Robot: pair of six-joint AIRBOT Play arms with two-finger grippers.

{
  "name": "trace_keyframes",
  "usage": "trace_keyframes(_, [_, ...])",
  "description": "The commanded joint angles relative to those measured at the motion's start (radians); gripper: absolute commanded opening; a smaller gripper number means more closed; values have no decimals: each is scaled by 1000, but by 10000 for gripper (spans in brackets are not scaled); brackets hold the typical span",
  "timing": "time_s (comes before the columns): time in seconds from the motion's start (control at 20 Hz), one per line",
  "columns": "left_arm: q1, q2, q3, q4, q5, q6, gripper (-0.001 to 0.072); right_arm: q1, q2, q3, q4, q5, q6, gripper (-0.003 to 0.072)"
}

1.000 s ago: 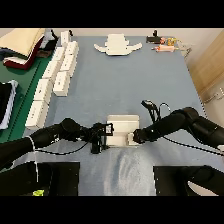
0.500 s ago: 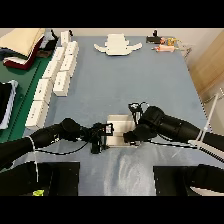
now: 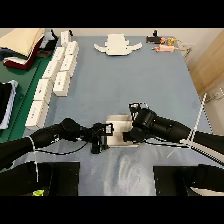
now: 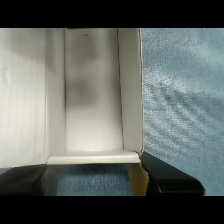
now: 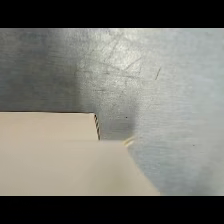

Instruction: Fold the box.

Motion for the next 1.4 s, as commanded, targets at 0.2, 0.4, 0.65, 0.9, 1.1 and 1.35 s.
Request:
trace_keyframes(0.2, [1,0,1,0,0,-1,470,-1,-2,123,60,-179,-113,371])
trace_keyframes(0.4, [1,0,1,0,0,-1,470,-27,-1,217,-63,-334,-132,371])
trace_keyframes(0.65, [1,0,1,0,0,-1,470,-111,55,258,-85,-346,-250,37])
trace_keyframes(0.9, [1,0,1,0,0,-1,469,-412,55,229,78,-212,-470,4])
trace_keyframes(1.1, [1,0,1,0,0,-1,470,-701,-57,217,585,-101,-859,4])
trace_keyframes(1.35, [1,0,1,0,0,-1,469,-759,-254,217,922,-283,-1239,4])
